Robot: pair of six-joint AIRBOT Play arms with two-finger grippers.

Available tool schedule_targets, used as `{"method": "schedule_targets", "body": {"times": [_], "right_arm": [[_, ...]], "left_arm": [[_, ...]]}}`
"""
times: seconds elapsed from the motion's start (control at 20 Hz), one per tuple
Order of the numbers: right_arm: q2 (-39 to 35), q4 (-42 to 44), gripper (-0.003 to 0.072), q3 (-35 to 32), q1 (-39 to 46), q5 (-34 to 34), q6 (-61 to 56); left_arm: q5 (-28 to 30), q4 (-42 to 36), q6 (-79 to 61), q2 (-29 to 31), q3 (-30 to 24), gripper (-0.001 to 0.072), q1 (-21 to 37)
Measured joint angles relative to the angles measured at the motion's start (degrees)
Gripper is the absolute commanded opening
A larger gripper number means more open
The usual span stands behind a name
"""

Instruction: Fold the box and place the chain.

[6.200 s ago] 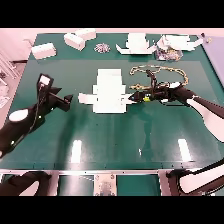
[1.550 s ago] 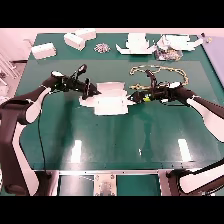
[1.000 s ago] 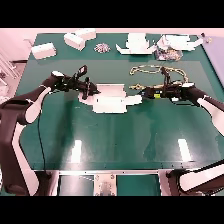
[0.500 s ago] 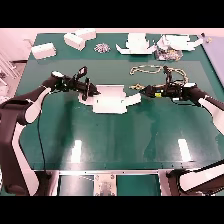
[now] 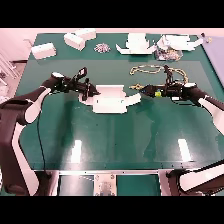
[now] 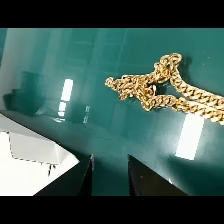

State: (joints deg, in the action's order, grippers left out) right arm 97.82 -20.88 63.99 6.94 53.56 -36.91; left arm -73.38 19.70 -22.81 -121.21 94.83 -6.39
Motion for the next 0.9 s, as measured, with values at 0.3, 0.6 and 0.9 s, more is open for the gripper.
{"method": "schedule_targets", "body": {"times": [0.3, 0.6, 0.9], "right_arm": [[0.00, 0.00, 0.0277, 0.00, 0.02, -0.02, 0.09], [0.00, 0.15, 0.0315, 0.00, 0.39, -0.04, 0.46], [-0.72, 3.48, 0.0314, 0.00, 0.39, -0.02, 4.63]], "left_arm": [[0.31, 0.15, 3.15, 0.00, 0.00, 0.0019, 0.00], [0.50, 0.09, 5.66, -0.02, 0.00, 0.0019, 0.00], [0.50, -0.22, 6.25, -0.02, 0.00, 0.0019, 0.00]]}}
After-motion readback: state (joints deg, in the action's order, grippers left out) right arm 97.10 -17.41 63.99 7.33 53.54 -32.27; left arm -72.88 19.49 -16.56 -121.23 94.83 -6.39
